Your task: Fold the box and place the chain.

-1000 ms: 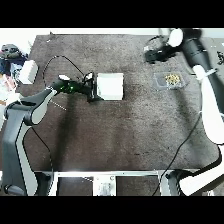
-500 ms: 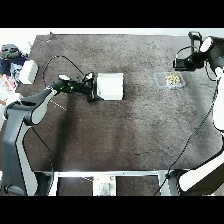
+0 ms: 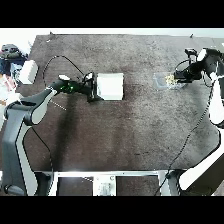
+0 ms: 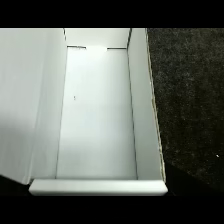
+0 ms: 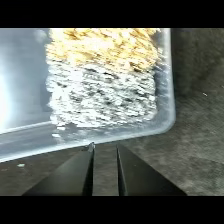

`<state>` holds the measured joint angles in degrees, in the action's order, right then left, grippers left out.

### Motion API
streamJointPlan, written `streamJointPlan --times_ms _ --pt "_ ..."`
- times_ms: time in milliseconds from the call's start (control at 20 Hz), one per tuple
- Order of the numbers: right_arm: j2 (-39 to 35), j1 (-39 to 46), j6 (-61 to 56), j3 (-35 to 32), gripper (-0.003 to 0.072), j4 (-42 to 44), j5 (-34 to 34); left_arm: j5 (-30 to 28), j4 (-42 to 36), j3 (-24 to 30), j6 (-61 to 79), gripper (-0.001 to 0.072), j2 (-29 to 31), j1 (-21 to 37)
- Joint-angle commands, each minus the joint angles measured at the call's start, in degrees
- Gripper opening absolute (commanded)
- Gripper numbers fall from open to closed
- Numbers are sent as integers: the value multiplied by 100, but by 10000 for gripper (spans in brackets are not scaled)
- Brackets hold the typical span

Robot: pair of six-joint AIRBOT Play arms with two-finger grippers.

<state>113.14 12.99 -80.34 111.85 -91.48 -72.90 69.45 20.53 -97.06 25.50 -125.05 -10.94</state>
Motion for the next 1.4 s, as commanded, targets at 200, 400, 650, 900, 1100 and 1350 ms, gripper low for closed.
streamJointPlan --times_ms 200,400,650,900,1100,1350 --pt "105 39 236 -2 324 439 317 0 0 -2 2 174 -2 4" --pt "162 39 350 -2 323 455 400 0 2 -2 2 174 -2 4" --pt "345 39 483 -2 323 457 450 0 2 -2 2 174 -2 4" --pt "431 0 584 11 223 452 369 0 2 -2 2 174 -2 4" --pt "433 2 581 11 221 448 372 0 0 -2 2 174 -2 4" --pt "431 2 560 11 93 321 332 0 0 -2 2 174 -2 4"
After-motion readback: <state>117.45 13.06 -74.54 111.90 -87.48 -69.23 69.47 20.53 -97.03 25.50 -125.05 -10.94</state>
